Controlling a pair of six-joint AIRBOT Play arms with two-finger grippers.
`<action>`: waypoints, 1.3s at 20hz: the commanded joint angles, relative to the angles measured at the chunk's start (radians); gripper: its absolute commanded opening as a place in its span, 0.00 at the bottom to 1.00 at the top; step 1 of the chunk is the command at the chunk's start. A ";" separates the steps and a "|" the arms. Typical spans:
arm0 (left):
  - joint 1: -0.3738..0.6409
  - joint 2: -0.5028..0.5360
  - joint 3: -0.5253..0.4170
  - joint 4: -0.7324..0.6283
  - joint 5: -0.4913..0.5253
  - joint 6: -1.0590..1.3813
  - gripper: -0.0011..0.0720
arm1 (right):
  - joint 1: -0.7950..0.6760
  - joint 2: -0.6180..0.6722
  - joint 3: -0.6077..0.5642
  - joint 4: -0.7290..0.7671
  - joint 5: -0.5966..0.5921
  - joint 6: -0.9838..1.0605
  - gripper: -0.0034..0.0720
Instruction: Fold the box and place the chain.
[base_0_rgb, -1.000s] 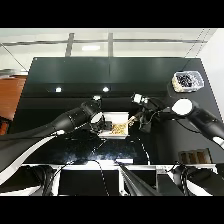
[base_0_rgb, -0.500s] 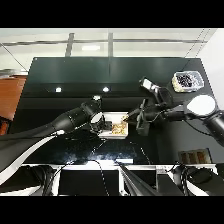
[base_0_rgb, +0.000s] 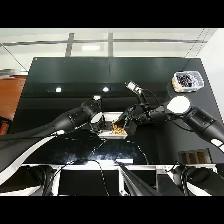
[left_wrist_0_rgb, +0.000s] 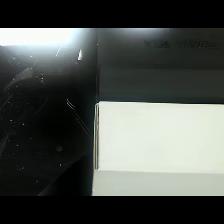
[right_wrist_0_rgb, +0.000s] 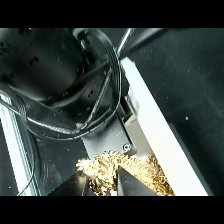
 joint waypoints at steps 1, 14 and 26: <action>0.001 -0.001 0.000 0.000 0.000 0.000 0.06 | 0.000 -0.012 0.001 -0.015 0.034 0.018 0.72; 0.001 0.000 0.000 -0.012 0.000 0.000 0.06 | -0.564 0.177 0.001 -0.281 0.423 0.287 0.93; 0.001 0.284 0.034 -0.014 -0.085 0.235 1.00 | -0.583 0.177 0.001 -0.264 0.403 0.385 0.99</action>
